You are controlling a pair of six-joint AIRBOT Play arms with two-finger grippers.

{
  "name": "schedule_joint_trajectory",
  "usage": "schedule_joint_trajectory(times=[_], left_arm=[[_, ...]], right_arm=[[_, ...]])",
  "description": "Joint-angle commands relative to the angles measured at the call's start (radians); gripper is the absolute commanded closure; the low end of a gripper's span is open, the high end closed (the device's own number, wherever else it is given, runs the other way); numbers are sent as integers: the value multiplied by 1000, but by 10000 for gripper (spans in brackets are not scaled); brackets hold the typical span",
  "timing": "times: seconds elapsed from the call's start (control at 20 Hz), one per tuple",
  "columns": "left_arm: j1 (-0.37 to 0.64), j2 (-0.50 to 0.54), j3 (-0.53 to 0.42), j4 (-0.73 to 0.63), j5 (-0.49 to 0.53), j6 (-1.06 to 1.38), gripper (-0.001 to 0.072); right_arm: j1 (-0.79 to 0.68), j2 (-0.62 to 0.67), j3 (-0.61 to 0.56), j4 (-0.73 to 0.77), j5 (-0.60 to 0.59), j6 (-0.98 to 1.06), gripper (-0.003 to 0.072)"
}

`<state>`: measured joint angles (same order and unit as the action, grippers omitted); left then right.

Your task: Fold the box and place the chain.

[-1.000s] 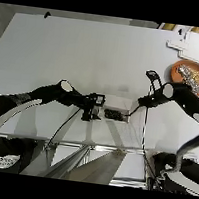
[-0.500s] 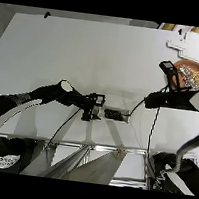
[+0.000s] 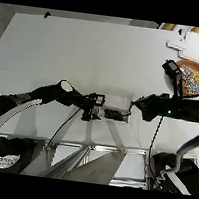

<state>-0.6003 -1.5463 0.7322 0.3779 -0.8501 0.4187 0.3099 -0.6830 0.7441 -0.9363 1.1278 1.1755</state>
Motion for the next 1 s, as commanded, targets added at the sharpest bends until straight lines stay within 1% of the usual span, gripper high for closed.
schedule_joint_trajectory(times=[0.0, 0.1, 0.2, 0.3, 0.45, 0.5, 0.55, 0.6, 0.65, 0.7, 0.75, 0.85, 0.9, 0.95], left_arm=[[0, 1, 0, 0, 0, 0, 503], [0, 1, 0, 0, 0, 0, 503], [0, 1, 0, 0, 0, 0, 503], [0, 1, 0, 0, 0, 0, 503], [0, 1, 0, 0, 0, 0, 503], [0, 1, 0, 0, 0, 0, 503], [0, 1, 0, 0, 0, 0, 503], [0, 1, 0, 0, 0, 0, 503], [0, 1, 0, 0, 0, 0, 503], [0, 1, 0, 0, 0, 0, 503], [0, 1, 0, 0, 0, 0, 503], [0, 1, 0, 0, 0, 0, 503], [0, 1, 0, 0, 0, 0, 503], [0, 1, 0, 0, 0, 0, 503]], right_arm=[[129, -6, 1, 18, -78, -47, 674], [185, -40, 1, -23, -127, -4, 674], [216, -85, 1, -69, -151, 37, 674], [226, -140, 1, -108, -152, 60, 674], [226, -225, 1, -112, -138, 59, 672], [226, -249, 1, -114, -124, 58, 645], [226, -263, 1, -124, -112, 58, 559], [225, -266, 2, -151, -107, 58, 507], [220, -262, 8, -184, -99, 60, 512], [201, -262, 30, -227, -70, 90, 550], [163, -262, 66, -270, -25, 113, 603], [64, -262, 143, -315, 47, 111, 608], [8, -262, 177, -332, 50, 110, 614], [-40, -262, 195, -357, 21, 111, 667]])
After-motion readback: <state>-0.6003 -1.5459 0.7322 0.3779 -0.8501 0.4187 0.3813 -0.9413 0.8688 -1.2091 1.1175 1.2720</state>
